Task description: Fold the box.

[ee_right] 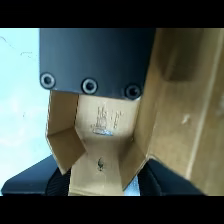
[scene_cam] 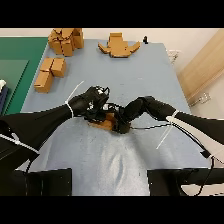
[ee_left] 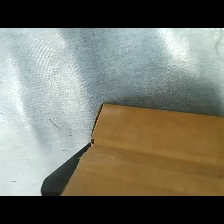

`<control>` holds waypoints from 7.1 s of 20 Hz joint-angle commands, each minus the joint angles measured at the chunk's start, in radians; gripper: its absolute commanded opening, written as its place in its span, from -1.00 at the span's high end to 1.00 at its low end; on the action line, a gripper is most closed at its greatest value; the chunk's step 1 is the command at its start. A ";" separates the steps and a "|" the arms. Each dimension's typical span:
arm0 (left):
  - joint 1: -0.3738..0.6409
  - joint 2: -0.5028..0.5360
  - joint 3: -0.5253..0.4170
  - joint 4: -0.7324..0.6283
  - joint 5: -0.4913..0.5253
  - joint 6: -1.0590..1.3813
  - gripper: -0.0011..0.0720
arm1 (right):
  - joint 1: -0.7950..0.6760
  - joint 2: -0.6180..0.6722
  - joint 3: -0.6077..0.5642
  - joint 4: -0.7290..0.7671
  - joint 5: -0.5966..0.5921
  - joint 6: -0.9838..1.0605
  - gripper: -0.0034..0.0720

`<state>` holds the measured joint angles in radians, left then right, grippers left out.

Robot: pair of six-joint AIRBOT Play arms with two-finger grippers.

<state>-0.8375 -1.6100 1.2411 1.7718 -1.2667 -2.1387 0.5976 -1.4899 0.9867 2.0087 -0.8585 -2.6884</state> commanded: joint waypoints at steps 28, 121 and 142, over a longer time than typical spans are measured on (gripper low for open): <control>0.028 0.065 -0.002 -0.368 0.187 0.163 0.87 | 0.001 0.000 0.001 0.003 0.003 0.003 -0.44; -0.022 -0.007 -0.049 -0.081 0.131 -0.032 0.88 | 0.002 0.000 0.001 -0.016 -0.015 0.047 -0.44; 0.111 0.344 -0.171 -0.183 0.113 0.179 0.05 | 0.000 0.002 0.001 -0.031 -0.066 0.090 -0.85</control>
<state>-0.7738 -1.3342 1.1248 1.6203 -1.1534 -2.0201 0.5987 -1.4883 0.9878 1.9945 -0.9260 -2.6247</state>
